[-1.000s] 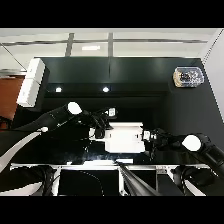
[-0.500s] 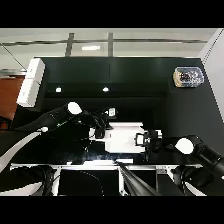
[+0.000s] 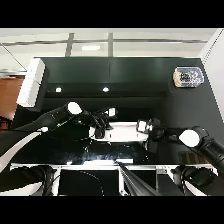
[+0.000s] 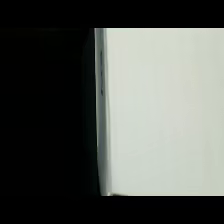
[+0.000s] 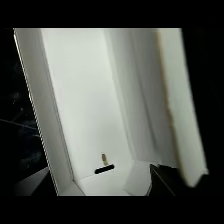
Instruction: Fold the box and place the chain.
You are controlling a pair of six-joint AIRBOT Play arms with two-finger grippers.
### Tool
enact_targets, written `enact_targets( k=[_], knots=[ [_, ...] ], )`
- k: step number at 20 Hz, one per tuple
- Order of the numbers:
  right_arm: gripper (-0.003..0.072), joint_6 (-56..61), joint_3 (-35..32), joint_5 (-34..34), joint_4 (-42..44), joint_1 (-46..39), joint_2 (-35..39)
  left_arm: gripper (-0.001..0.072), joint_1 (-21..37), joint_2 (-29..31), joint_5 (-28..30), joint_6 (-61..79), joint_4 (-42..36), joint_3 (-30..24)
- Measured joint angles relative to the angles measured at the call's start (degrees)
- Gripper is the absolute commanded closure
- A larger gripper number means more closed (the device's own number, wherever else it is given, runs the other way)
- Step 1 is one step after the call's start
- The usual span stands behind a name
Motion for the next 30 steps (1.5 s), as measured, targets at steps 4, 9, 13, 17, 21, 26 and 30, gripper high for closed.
enact_targets(
  k=[4,9,13,17,21,26,30],
  knots=[
    [-0.0022,-0.76,1.01,0.39,2.6,-2.89,-0.17,0.0684,0.0,0.0,0.0,-0.02,0.0,0.0],
    [-0.0022,-2.73,1.29,-2.43,5.4,-3.76,-2.21,0.0684,0.0,-0.02,-0.02,0.07,0.0,0.0],
    [-0.0021,-5.7,1.33,-4.42,8.83,-3.96,-4.57,0.0684,0.0,0.0,0.0,0.09,0.02,0.0],
    [-0.0021,-8.94,1.33,-1.49,11.74,-3.96,-6.01,0.0684,0.0,0.0,-0.02,0.09,0.0,0.0],
    [-0.0013,-11.39,1.33,1.25,12.61,-4.0,-6.43,0.0684,0.0,0.0,-0.09,0.13,0.02,0.0],
    [-0.0013,-14.56,1.09,2.34,12.04,-4.0,-7.37,0.0684,0.0,0.0,-0.09,0.13,0.02,0.0],
    [-0.0014,-17.18,-0.79,1.6,11.52,-4.0,-7.61,0.0684,0.0,0.0,-0.07,0.15,0.0,0.0]
  ],
)
